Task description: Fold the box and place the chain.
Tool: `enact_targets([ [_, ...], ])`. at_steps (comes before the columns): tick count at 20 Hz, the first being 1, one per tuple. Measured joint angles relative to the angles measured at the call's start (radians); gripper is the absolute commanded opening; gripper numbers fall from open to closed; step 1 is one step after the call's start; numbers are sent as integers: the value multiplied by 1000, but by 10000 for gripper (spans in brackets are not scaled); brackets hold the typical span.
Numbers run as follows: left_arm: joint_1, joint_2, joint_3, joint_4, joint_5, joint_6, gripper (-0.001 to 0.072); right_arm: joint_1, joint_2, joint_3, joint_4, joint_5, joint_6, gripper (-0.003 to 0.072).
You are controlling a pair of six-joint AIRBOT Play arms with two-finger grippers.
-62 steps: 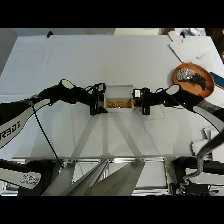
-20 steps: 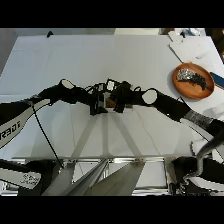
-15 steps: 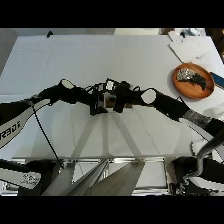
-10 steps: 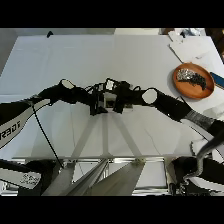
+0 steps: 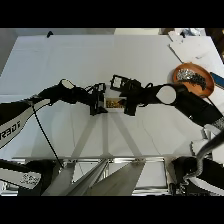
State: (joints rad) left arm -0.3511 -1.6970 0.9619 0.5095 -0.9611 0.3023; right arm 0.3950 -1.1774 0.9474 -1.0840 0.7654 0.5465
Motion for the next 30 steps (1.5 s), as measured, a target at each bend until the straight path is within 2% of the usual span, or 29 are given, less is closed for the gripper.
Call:
enact_targets([
  [4, 0, 0, 0, 0, 0, 0, 254, -102, -68, 162, -40, 141, 102, 273],
  [9, 0, 0, 0, 0, 0, 0, 254, -193, -267, 397, -56, 204, 238, 280],
  [11, 0, 0, 0, 0, 0, 0, 254, -205, -354, 467, -55, 266, 270, 299],
  [15, 0, 0, 0, 0, 0, 0, 254, -212, -440, 526, 71, 420, 237, 299],
  [18, 0, 0, 0, 0, 0, 0, 254, -198, -454, 538, 170, 493, 189, 302],
  [22, 0, 0, 0, 0, 0, 0, 254, -154, -431, 500, 179, 529, 98, 335],
  [30, 0, 0, 0, 0, 0, 0, 254, -100, -284, 271, 71, 302, -35, 342],
])
